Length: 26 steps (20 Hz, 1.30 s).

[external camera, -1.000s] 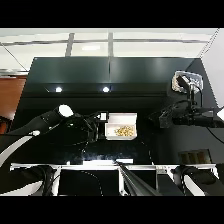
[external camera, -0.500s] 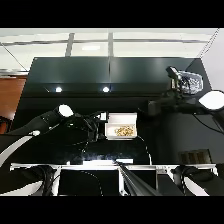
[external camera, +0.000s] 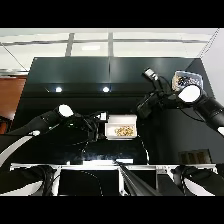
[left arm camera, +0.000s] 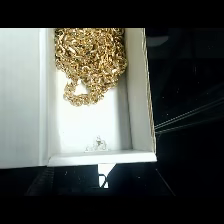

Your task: Fold the box and place the chain.

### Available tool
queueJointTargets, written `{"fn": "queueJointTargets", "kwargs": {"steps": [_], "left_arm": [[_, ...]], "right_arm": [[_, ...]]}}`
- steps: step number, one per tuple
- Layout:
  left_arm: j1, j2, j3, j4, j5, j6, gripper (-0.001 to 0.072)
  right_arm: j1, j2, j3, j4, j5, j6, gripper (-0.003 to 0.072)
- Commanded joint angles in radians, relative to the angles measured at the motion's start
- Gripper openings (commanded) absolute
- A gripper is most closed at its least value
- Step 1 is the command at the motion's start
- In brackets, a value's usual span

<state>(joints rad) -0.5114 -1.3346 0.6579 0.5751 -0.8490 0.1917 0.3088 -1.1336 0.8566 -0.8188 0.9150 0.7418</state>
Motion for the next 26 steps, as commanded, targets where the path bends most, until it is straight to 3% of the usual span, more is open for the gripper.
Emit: {"fn": "queueJointTargets", "kwargs": {"steps": [1,5,12,24,25,26], "left_arm": [[0.000,0.000,0.001,0.000,0.000,-0.001,0.0336],[0.000,0.000,0.001,0.000,0.000,-0.001,0.0337],[0.000,0.000,0.001,0.000,0.000,-0.001,0.0337],[0.000,0.000,0.001,0.000,0.000,-0.001,0.0336],[0.000,0.000,0.001,0.000,0.000,-0.001,0.0336],[0.000,0.000,0.001,0.000,0.000,-0.001,0.0336]], "right_arm": [[0.006,-0.004,0.007,-0.002,0.162,-0.317,0.0715],[0.012,0.018,0.016,-0.001,0.299,-0.373,0.0715],[0.129,0.016,-0.042,-0.006,0.217,-0.386,0.0715],[0.135,0.013,-0.090,-0.010,0.133,-0.414,0.0713],[0.135,0.013,-0.090,-0.010,0.131,-0.414,0.0681],[0.135,0.013,-0.090,-0.011,0.132,-0.414,0.0485]]}}
